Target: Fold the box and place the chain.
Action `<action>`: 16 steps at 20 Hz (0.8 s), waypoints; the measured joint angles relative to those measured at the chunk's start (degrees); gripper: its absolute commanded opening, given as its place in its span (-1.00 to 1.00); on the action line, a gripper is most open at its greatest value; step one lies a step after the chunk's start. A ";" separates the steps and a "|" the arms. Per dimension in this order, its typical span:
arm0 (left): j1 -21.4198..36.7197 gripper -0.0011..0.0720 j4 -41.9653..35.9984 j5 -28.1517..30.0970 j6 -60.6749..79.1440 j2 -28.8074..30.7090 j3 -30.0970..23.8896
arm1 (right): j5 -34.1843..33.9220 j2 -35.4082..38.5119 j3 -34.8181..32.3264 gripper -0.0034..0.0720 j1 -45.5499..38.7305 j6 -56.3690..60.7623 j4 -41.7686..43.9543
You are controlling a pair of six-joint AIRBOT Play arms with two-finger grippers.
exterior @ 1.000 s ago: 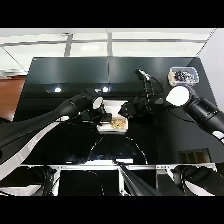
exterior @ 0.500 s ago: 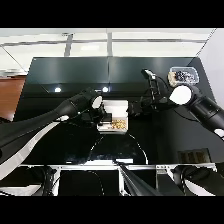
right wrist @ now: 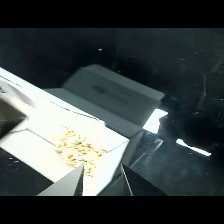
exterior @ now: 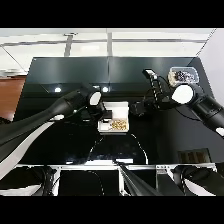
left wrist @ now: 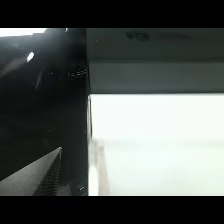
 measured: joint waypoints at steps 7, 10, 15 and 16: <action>7.23 0.51 9.68 -5.99 11.78 16.02 -6.51 | 3.56 0.00 0.00 -0.15 -5.73 -0.44 -2.19; 19.23 0.51 4.85 -2.01 16.81 24.90 -15.78 | 4.83 0.00 -0.02 -0.16 -6.91 -0.44 -2.23; 42.45 0.51 -29.64 5.90 36.39 30.97 -35.58 | 5.09 0.00 -0.04 -0.15 -7.48 0.13 -2.16; 44.78 0.51 -37.16 6.10 44.76 30.73 -38.66 | 4.98 0.00 -0.04 -0.15 -7.54 0.42 -2.16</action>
